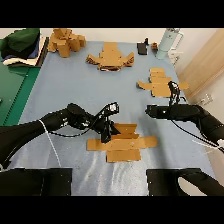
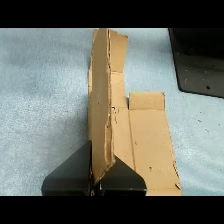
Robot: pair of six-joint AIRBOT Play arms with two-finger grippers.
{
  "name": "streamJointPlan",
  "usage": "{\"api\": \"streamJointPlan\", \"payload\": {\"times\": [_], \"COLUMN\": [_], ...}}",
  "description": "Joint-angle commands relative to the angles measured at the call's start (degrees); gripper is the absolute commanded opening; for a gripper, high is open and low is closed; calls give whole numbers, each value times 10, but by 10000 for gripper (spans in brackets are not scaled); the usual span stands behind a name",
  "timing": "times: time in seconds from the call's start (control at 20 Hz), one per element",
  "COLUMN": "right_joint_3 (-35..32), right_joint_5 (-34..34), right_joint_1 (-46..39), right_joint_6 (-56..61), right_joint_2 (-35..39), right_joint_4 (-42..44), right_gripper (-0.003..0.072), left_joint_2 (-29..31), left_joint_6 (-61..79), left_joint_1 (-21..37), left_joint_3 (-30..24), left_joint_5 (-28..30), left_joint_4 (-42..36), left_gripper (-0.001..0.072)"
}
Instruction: Fold the box.
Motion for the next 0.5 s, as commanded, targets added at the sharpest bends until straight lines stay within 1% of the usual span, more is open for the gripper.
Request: {"api": "streamJointPlan", "payload": {"times": [0.0, 0.25, 0.45], "right_joint_3": [0, 0, 0], "right_joint_5": [0, 0, -2], "right_joint_1": [0, 0, 0], "right_joint_6": [0, 0, 0], "right_joint_2": [0, 0, 0], "right_joint_4": [0, 0, 0], "right_gripper": [35, 35, 35], "left_joint_2": [-1, -1, -1], "left_joint_6": [1, -3, -3], "left_joint_1": [-1, -1, -1], "left_joint_3": [0, 0, 0], "left_joint_5": [2, -30, -32], "left_joint_4": [3, 3, 3], "left_gripper": [13, 14, 14]}}
